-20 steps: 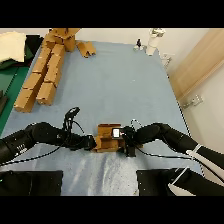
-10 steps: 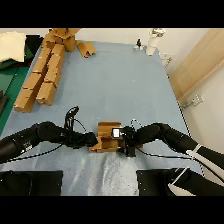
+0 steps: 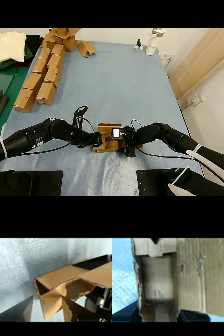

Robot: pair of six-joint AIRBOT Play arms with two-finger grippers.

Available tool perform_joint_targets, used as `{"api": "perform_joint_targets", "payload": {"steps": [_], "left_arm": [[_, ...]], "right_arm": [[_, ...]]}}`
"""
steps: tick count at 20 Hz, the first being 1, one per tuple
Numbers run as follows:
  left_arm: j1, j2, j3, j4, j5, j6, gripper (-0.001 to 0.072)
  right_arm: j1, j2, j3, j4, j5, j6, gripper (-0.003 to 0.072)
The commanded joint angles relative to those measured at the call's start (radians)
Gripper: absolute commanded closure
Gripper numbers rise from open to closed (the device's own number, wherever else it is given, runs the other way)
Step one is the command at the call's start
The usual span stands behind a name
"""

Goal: Fold the box.

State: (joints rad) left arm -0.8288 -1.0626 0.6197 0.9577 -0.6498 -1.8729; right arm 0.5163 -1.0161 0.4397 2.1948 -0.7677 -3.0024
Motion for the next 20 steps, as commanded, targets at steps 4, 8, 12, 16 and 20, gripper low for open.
{"api": "perform_joint_targets", "payload": {"steps": [4, 8, 12, 16, 20], "left_arm": [[-0.106, -0.039, 0.114, 0.288, -0.083, -0.314, 0.0140], [-0.192, -0.168, 0.246, 0.402, -0.223, -0.435, 0.0140], [-0.241, -0.295, 0.364, 0.466, -0.338, -0.486, 0.0140], [-0.250, -0.370, 0.435, 0.483, -0.402, -0.582, 0.0142], [-0.250, -0.405, 0.484, 0.507, -0.409, -0.612, 0.0164]], "right_arm": [[0.001, -0.001, -0.001, 0.000, 0.000, 0.000, 0.0184], [0.001, -0.001, -0.001, 0.000, 0.000, 0.000, 0.0184], [0.001, -0.001, -0.001, 0.000, 0.000, 0.000, 0.0184], [0.001, -0.001, -0.001, 0.000, 0.000, 0.000, 0.0184], [0.001, -0.001, -0.001, 0.001, 0.000, 0.000, 0.0184]]}}
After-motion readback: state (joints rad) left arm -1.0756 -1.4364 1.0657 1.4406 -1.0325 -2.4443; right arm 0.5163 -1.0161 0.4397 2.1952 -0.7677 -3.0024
